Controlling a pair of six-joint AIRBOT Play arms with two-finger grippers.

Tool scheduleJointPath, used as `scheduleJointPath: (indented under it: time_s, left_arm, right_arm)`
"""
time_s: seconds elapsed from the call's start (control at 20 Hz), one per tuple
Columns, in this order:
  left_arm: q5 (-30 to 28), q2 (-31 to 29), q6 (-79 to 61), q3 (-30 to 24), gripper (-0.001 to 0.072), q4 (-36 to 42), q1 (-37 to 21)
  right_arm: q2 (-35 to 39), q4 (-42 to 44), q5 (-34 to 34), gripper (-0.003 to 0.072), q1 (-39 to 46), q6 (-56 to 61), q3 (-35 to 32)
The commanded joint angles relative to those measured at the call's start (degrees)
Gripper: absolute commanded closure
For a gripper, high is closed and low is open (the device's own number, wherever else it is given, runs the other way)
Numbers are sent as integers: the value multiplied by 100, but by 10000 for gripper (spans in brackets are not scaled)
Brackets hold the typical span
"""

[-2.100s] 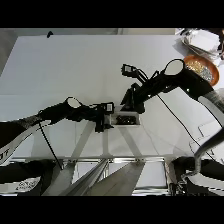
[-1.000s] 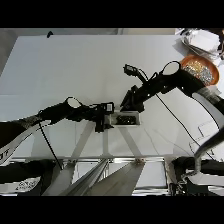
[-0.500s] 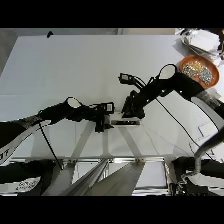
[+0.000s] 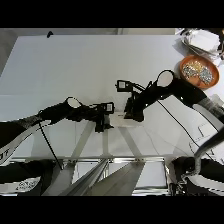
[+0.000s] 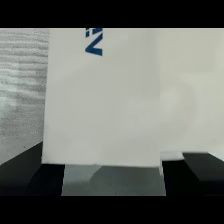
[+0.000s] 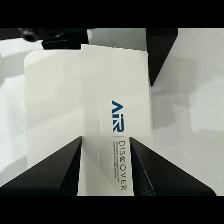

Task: Fold the box and place the chain.

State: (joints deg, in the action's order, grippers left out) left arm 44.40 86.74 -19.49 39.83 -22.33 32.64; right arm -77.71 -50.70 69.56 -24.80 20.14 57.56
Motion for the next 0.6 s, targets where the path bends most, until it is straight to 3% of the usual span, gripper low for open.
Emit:
scheduleJointPath:
  time_s: [0.0, 0.35, 0.55]
  left_arm:
    - [-2, -4, 0, 0, 499, -2, -4]
    - [-2, -4, 0, 0, 499, -2, -4]
    - [-2, -4, 0, 0, 499, -2, -4]
  right_arm:
    - [210, -114, -31, 344, -26, 72, -46]
    - [551, -72, 195, 344, -275, 236, -402]
    - [564, -326, -96, 341, -275, 238, -616]
